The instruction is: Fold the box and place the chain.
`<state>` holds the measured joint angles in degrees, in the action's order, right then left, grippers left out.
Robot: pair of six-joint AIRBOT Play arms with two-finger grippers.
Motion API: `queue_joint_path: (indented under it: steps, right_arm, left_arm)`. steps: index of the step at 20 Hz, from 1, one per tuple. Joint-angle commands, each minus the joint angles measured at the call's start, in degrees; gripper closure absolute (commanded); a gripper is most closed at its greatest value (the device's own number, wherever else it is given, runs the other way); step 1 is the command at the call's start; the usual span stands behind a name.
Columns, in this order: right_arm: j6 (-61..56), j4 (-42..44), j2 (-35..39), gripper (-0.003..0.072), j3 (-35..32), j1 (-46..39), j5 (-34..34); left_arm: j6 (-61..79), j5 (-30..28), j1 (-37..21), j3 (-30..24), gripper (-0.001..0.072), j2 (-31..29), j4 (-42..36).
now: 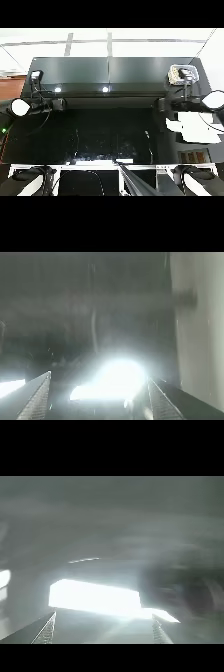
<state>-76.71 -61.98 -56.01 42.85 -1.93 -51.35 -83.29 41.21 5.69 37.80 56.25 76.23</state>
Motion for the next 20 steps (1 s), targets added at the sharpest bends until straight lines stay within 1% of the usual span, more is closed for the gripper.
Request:
queue_joint_path:
  steps: [1,2,4,5,6,8,9,10,12,15,17,18,19,20]
  right_arm:
    - [-13.57,-25.38,-0.61,0.0011,2.29,-15.63,2.08]
    - [-13.55,-27.50,-1.11,0.0011,3.39,-23.39,2.80]
    - [-13.42,-26.82,-3.34,0.0011,6.25,-38.64,4.09]
    - [-11.91,-23.85,-5.31,0.0011,8.26,-45.51,3.52]
    - [-7.91,-18.29,-8.04,0.0011,10.84,-51.95,1.88]
    - [2.43,-6.95,-14.80,0.0012,16.85,-60.41,-4.37]
    - [8.61,-4.33,-18.51,0.0011,19.91,-62.38,-8.63]
    - [15.12,-4.72,-22.58,0.0012,23.15,-62.82,-13.88]
    - [19.89,-7.34,-29.16,0.0011,26.88,-62.05,-19.61]
    - [25.73,-7.21,-34.47,0.0012,27.82,-60.26,-20.63]
    - [31.54,-7.06,-35.54,0.0015,27.82,-58.66,-21.75]
    - [33.73,-7.08,-35.56,0.0113,27.85,-57.81,-21.99]
    - [34.56,-7.10,-35.54,0.0229,27.85,-57.02,-22.05]
    - [34.56,-7.08,-35.54,0.0431,27.85,-56.19,-22.67]
  left_arm:
    - [3.30,6.49,0.76,0.00,0.0007,0.66,-0.24]
    - [3.06,6.82,0.76,0.02,0.0007,0.66,-0.24]
    - [3.02,6.91,0.76,0.02,0.0004,0.66,-0.24]
    - [2.73,6.82,0.76,0.02,0.0004,0.66,-0.24]
    - [2.69,6.78,0.76,0.02,0.0004,0.66,-0.24]
    - [2.71,6.86,0.76,0.00,0.0005,0.68,-0.24]
    - [2.69,6.86,0.76,0.00,0.0005,0.68,-0.24]
    - [2.69,6.88,0.76,0.00,0.0005,0.68,-0.26]
    - [2.69,7.08,0.76,0.00,0.0006,0.68,-0.48]
    - [2.69,7.08,0.79,0.02,0.0005,0.68,-1.79]
    - [2.69,7.02,0.81,0.02,0.0006,0.68,-3.63]
    - [2.69,7.04,0.83,0.02,0.0006,0.68,-4.02]
    - [2.69,7.02,0.81,0.02,0.0007,0.68,-4.31]
    - [2.69,6.97,0.81,0.00,0.0007,0.68,-4.31]
